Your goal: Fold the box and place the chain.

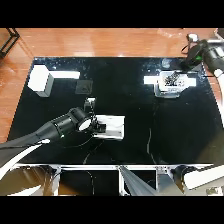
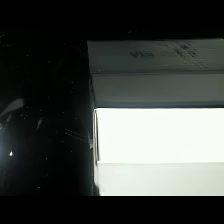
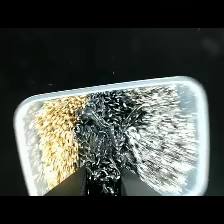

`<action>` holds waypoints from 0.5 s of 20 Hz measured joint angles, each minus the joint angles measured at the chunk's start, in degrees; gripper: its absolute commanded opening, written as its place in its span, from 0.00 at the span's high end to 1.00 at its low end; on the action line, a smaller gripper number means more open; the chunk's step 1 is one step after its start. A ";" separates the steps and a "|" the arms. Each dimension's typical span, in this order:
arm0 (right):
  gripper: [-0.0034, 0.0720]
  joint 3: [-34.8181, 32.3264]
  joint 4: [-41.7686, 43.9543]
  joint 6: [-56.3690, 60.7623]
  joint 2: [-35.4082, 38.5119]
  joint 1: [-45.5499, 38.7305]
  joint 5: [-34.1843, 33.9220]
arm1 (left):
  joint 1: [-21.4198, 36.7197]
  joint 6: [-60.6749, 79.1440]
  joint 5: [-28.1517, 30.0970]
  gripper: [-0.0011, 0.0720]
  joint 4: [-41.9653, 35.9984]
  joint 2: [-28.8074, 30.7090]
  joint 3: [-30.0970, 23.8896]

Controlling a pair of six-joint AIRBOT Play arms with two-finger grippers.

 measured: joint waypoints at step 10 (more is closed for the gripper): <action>0.93 -0.26 10.12 -11.98 24.76 -0.02 -7.02 | 0.00 -0.07 0.04 0.95 0.00 0.00 0.00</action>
